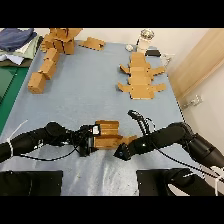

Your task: Fold the box.

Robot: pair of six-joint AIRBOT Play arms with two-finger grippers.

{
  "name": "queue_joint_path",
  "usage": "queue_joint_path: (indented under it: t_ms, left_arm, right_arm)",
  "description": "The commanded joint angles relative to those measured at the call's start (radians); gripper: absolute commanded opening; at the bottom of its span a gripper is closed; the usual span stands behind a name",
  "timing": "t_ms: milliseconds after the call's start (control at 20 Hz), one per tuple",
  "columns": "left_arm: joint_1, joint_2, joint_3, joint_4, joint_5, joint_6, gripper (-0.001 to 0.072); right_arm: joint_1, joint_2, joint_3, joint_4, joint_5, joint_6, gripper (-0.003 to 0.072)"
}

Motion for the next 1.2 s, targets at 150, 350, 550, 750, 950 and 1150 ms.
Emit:
queue_joint_path:
  t_ms: [150,350,550,750,950,1150]
  left_arm:
    - [0.000,-0.001,0.000,0.000,0.000,0.000,0.0596]
    - [0.000,-0.001,0.000,0.000,0.000,0.000,0.0596]
    - [0.000,-0.001,0.000,0.000,0.000,0.000,0.0596]
    - [0.000,-0.001,0.000,0.000,0.000,0.000,0.0596]
    - [0.000,-0.001,0.000,0.000,0.000,0.000,0.0596]
    - [0.000,-0.001,0.000,0.000,0.000,0.000,0.0596]
  right_arm:
    - [0.003,-0.005,0.003,0.082,0.185,0.261,0.0001]
    - [-0.019,-0.080,0.068,0.068,0.386,0.204,0.0000]
    - [-0.024,-0.287,0.137,0.068,0.451,0.084,0.0000]
    - [-0.022,-0.470,0.180,0.069,0.446,-0.005,-0.0001]
    - [-0.021,-0.522,0.180,0.068,0.439,-0.070,-0.0001]
    - [-0.021,-0.520,0.180,0.069,0.428,-0.091,-0.0001]
